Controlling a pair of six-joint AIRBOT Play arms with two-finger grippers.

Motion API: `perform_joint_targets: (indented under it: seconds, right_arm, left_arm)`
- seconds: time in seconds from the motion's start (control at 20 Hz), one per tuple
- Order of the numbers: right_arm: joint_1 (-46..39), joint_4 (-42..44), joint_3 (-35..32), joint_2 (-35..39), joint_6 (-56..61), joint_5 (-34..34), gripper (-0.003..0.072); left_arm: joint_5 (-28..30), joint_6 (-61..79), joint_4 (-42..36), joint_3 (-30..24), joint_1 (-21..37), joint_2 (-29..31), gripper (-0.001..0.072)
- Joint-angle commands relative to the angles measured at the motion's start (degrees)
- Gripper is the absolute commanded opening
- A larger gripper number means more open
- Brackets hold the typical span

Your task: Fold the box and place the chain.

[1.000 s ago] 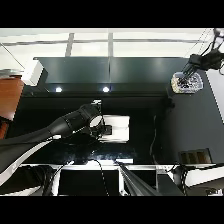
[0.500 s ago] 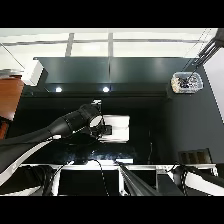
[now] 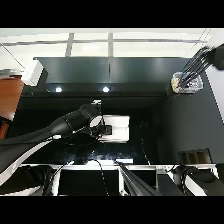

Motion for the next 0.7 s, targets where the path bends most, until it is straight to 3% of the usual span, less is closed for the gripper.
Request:
perform_joint_targets:
  seconds: [0.0, 0.3, 0.65]
  right_arm:
    - [8.4, 0.2, -2.2, 3.5, 1.1, 5.8, 0.0019]
    - [18.2, 6.1, -11.1, 3.4, 0.4, 7.2, 0.002]
    - [25.5, 11.6, -19.8, 3.1, -0.1, -1.8, 0.002]
  left_arm:
    - [0.1, 0.0, 0.1, 0.0, 0.0, 0.0, 0.0027]
    - [0.1, 0.0, 0.0, 0.0, 0.0, 0.0, 0.0027]
    - [0.1, 0.0, 0.0, 0.0, 0.0, 0.0, 0.0027]
